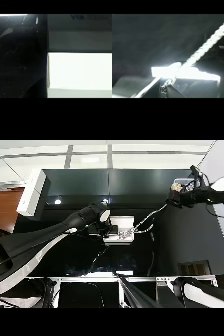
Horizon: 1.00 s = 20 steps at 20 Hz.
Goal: Fold the box and place the chain.
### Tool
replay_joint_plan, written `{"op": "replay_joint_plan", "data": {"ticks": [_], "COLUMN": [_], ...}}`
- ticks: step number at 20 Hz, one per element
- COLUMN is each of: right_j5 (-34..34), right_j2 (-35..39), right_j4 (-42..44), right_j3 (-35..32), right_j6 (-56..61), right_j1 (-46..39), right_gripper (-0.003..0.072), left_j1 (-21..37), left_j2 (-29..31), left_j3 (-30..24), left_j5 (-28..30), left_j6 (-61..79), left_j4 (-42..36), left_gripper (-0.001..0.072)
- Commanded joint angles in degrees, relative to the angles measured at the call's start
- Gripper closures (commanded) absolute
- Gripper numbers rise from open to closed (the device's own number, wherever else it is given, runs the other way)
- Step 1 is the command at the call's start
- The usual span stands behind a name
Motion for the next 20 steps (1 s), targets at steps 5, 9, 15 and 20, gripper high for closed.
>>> {"op": "replay_joint_plan", "data": {"ticks": [5,9,15,20], "right_j5": [3.2,4.2,-2.9,-4.7], "right_j2": [28.0,28.7,28.3,24.7], "right_j4": [13.6,22.1,26.0,25.8], "right_j3": [-7.8,-7.8,-7.8,-7.8], "right_j6": [-0.4,-1.4,-1.5,-1.8], "right_j1": [7.7,11.4,21.5,27.7], "right_gripper": [0.0659,0.0659,0.0658,0.0658], "left_j1": [0.0,0.0,0.0,0.0], "left_j2": [0.0,0.0,0.0,0.0], "left_j3": [0.0,0.0,0.0,0.0], "left_j5": [0.0,0.0,0.0,-0.2], "left_j6": [0.0,0.0,0.0,0.0], "left_j4": [0.0,0.0,0.0,0.0], "left_gripper": [0.0675,0.0675,0.0675,0.0675]}}
